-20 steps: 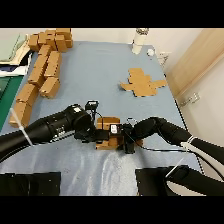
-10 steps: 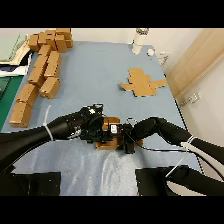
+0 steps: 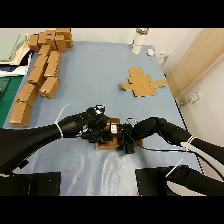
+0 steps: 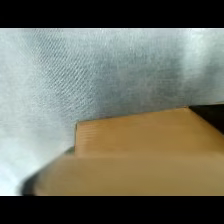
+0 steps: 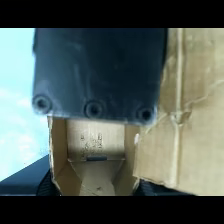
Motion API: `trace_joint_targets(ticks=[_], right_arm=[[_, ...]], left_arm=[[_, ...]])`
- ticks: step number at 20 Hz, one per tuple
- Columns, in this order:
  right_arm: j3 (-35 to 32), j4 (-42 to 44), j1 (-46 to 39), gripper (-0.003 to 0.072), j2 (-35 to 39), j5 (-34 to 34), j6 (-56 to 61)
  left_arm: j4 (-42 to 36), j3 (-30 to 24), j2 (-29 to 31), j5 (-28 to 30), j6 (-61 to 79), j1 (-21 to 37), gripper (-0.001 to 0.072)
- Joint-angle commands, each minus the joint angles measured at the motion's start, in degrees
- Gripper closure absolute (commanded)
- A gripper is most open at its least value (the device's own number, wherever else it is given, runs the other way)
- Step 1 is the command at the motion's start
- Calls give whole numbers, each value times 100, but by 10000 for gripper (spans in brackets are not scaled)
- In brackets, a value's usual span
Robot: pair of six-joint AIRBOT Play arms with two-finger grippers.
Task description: Fold the box.
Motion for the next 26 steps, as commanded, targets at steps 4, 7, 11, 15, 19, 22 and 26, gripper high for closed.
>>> trace_joint_targets(ticks=[4,7,11,15,19,22,26], right_arm=[[-2,0,0,182,-2,2,0],[-2,0,0,182,-2,4,0],[-2,0,0,182,-2,2,0],[-2,0,0,182,-2,2,0],[-2,0,0,182,-2,2,0],[-2,0,0,182,-2,2,0],[-2,0,0,182,-2,2,0]], left_arm=[[-11,11,-28,236,20,-68,696],[-85,11,-26,234,22,-83,696],[-302,13,-26,212,11,-81,272],[-400,138,-26,-11,-20,-74,224],[-492,387,-26,-608,-17,42,223],[-1222,494,-26,-1196,304,444,222],[-2135,511,-26,-1665,802,1045,223]])
